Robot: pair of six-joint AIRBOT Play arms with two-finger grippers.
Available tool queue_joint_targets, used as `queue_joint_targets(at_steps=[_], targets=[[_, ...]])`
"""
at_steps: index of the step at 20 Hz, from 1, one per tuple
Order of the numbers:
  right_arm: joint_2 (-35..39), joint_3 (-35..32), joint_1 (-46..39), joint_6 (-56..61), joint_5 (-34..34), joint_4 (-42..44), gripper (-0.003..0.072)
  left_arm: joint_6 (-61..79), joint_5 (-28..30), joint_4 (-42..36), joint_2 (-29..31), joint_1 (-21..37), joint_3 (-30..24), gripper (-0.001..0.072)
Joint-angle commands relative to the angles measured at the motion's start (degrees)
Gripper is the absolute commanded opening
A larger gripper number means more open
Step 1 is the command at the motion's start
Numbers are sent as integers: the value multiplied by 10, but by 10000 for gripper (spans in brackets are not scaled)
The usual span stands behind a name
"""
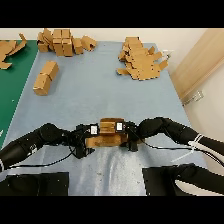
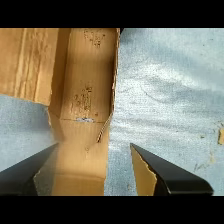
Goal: Fold the box.
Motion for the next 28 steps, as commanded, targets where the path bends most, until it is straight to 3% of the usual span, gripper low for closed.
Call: queue_joint_targets(at_steps=[1,10,16,17,19,28], targets=[[0,0,0,0,0,0,510,4,6,-4,0,0,1,692],[0,0,0,0,0,0,510,4,19,-5,-3,-1,2,690],[0,0,0,0,0,0,510,4,41,-7,-41,-1,21,690],[0,0,0,0,0,0,510,4,41,-7,-46,-1,28,667],[0,0,0,0,0,0,510,4,40,-7,-50,-5,33,411],[0,0,0,0,0,0,510,4,47,-6,-50,-40,32,403]])
